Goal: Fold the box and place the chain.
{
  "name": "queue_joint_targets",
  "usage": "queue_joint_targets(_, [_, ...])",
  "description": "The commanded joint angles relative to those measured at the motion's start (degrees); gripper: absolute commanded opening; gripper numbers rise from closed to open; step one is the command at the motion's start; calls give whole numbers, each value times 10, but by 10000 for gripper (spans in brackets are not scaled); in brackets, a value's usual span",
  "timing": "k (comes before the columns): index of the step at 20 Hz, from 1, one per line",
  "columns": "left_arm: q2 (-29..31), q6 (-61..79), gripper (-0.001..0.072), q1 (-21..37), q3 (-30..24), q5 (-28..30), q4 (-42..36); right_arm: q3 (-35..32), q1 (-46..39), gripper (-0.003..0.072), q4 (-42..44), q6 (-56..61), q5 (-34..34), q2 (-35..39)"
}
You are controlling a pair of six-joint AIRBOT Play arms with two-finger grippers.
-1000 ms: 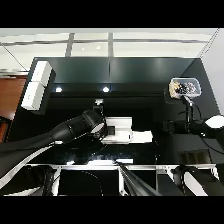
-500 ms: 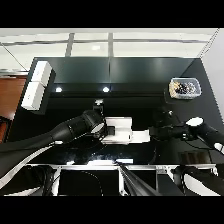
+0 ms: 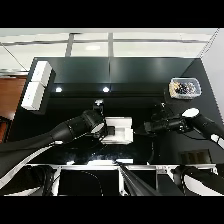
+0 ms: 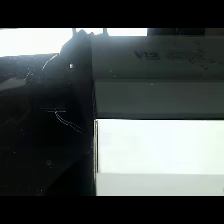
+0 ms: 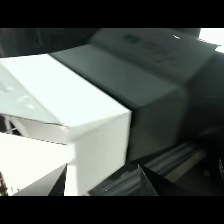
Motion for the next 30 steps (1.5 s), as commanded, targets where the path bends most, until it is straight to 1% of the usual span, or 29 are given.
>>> queue_joint_targets(1, [0,0,27,0,0,0,0,12,5,516,3,5,22,-1])
queue_joint_targets(4, [0,0,27,0,0,0,0,20,47,515,3,18,13,-1])
queue_joint_targets(5, [0,0,27,0,0,0,0,26,68,515,2,33,-3,-1])
queue_joint_targets(6, [0,0,27,0,0,0,0,34,92,488,1,47,-25,-1])
queue_joint_targets(7, [0,0,27,0,0,0,0,45,117,482,-13,69,-52,-1])
queue_joint_targets(9, [0,0,27,0,0,0,0,72,179,482,-85,158,-109,-1])
queue_joint_targets(11, [0,0,27,0,0,0,0,101,235,482,-186,267,-150,-1])
queue_joint_targets(14, [0,0,27,0,0,0,0,137,298,480,-343,420,-179,-1])
queue_joint_targets(15, [0,0,27,0,0,0,0,146,311,432,-380,458,-180,-2])
queue_joint_targets(18, [0,0,27,0,0,0,1,175,349,414,-473,571,-170,-5])
queue_joint_targets(19, [0,0,27,0,0,0,1,188,360,344,-503,607,-153,-10])
queue_joint_targets(22, [0,0,27,0,0,1,1,229,395,343,-571,703,-83,-40])
queue_joint_targets(25, [0,0,27,0,0,0,0,239,410,341,-580,748,-54,-65])
queue_joint_targets(26, [0,0,27,0,0,-1,0,239,411,330,-580,757,-47,-70])
queue_joint_targets(27, [0,0,27,0,0,-1,0,239,411,302,-579,759,-41,-73])
queue_joint_targets(30, [0,0,27,0,0,0,0,239,411,302,-579,775,-45,-75])
